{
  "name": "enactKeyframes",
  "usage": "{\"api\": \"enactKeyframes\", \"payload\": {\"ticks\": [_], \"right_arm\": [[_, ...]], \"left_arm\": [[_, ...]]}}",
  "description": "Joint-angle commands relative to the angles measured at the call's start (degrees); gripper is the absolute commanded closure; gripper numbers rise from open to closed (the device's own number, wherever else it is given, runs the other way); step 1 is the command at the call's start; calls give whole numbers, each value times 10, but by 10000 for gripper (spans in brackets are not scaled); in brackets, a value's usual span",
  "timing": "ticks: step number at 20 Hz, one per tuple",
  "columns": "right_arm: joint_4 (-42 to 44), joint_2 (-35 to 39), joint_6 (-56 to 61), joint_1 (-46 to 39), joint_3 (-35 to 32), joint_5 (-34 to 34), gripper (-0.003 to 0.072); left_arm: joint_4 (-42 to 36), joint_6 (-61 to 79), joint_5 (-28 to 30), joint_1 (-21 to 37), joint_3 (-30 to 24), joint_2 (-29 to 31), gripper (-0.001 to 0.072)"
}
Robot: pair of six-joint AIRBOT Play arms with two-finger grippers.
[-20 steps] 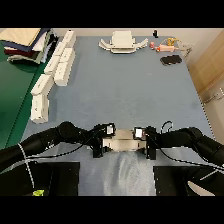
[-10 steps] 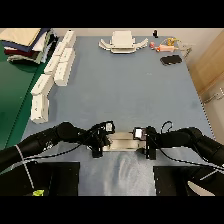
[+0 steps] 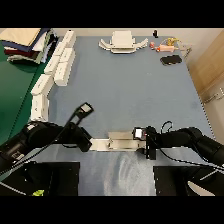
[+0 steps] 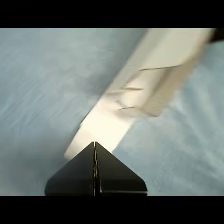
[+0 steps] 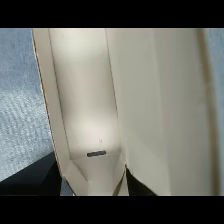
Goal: Fold the box.
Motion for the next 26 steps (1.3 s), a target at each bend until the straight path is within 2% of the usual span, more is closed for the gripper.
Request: {"api": "enactKeyframes", "payload": {"ticks": [1,3,4,6,8,10,14,16,18,22,23,24,25,26], "right_arm": [[0,0,0,0,0,0,223],[0,0,0,0,0,0,223],[0,0,0,0,0,0,223],[0,0,0,0,0,0,223],[0,0,0,0,0,0,223],[0,0,0,0,0,0,223],[0,0,0,0,0,0,223],[0,0,0,0,0,0,223],[0,0,0,0,0,0,223],[0,0,0,0,0,0,223],[0,0,0,0,0,0,223],[0,0,0,0,0,0,223],[0,0,0,0,0,0,223],[0,0,0,0,0,0,223]], "left_arm": [[112,-264,-122,87,0,56,696],[71,-282,-149,152,-11,52,696],[30,-276,-144,176,-22,47,696],[-47,-239,-108,187,-50,28,696],[-96,-228,-63,169,-77,2,697],[-131,-229,-13,126,-94,-26,697],[-193,-232,112,11,-95,-70,697],[-209,-233,155,-23,-95,-80,696],[-215,-233,162,-31,-90,-81,696],[-215,-233,133,-31,-66,-81,694],[-215,-233,127,-31,-63,-81,675],[-215,-233,123,-31,-60,-81,417],[-218,-233,122,-31,-58,-81,370],[-218,-233,122,-31,-56,-81,454]]}}
